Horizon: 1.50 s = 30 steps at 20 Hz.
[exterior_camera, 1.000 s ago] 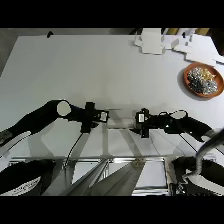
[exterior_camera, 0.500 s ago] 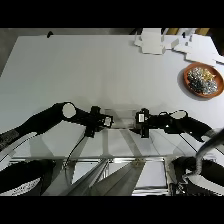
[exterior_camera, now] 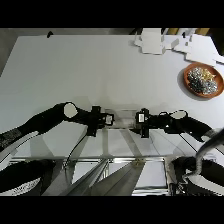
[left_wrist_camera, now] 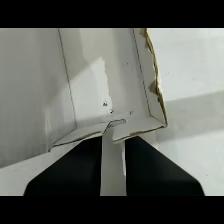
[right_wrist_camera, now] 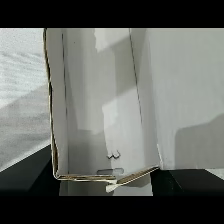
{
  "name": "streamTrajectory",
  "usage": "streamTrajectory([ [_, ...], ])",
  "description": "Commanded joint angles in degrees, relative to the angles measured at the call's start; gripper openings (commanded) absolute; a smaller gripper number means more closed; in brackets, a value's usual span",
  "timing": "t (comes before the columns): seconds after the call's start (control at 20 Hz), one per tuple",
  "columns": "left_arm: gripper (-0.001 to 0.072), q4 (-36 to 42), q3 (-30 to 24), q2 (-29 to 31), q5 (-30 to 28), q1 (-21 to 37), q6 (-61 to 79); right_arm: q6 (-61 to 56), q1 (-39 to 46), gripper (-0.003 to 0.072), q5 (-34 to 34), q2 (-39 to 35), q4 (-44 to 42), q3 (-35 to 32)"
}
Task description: Fold the box and place the chain.
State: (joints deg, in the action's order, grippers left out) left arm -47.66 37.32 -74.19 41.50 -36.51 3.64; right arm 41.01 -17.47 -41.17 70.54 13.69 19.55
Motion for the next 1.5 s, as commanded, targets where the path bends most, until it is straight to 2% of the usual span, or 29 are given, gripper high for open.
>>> streamTrajectory([
  [0.0,0.0139,2.43,0.02,-0.07,-1.11,-0.26,-0.22,-0.02,-0.02,0.0299,-0.02,-0.07,0.0,-0.02],
  [0.3,0.014,4.79,0.0,-0.28,-2.64,-1.49,-0.33,-0.02,-0.02,0.0299,-0.02,-0.04,0.0,-0.02],
  [0.35,0.0175,4.79,0.0,-0.57,-2.67,-1.57,-1.64,-0.02,-0.02,0.0299,-0.02,-0.04,0.0,-0.02],
  [0.45,0.0332,4.74,0.0,-1.42,-2.69,-1.57,-4.85,-0.02,-0.02,0.0299,-0.02,-0.07,0.0,-0.02],
  [0.55,0.0392,4.66,0.0,-1.79,-2.69,-1.57,-8.15,-0.02,-0.02,0.0299,-0.02,-0.04,0.0,-0.02],
  [0.7,0.039,4.22,0.02,-1.62,-2.38,-1.55,-11.08,-0.02,-0.02,0.0299,-0.02,-0.04,0.0,-0.02],
  [0.75,0.0385,3.85,0.02,-1.36,-2.05,-1.55,-12.2,-0.02,-0.02,0.0299,-0.02,-0.04,0.0,-0.02],
  [0.8,0.0345,2.75,0.02,-0.68,-1.53,-1.42,-14.08,-0.02,-0.02,0.0299,-0.02,-0.04,0.0,-0.02],
  [0.9,0.0136,-1.09,0.02,1.66,0.31,-1.2,-18.64,-0.02,-0.02,0.0299,-0.02,-0.04,0.0,-0.02],
  [1.15,0.0113,-6.19,0.02,10.6,4.07,-0.22,-34.25,-0.02,-0.02,0.0299,-0.02,-0.04,0.0,-0.02],
  [1.2,0.0041,-7.39,0.02,12.76,4.37,0.2,-39.15,-0.02,-0.02,0.0299,-0.02,-0.04,0.0,-0.02],
  [1.25,0.0003,-8.52,0.02,14.82,4.55,0.66,-44.33,-0.02,-0.02,0.0299,0.0,-0.07,0.0,-0.02],
  [1.45,0.0002,-19.19,0.02,22.27,5.92,4.07,-74.31,-0.02,-0.02,0.0299,-0.02,-0.07,0.0,-0.02],
])
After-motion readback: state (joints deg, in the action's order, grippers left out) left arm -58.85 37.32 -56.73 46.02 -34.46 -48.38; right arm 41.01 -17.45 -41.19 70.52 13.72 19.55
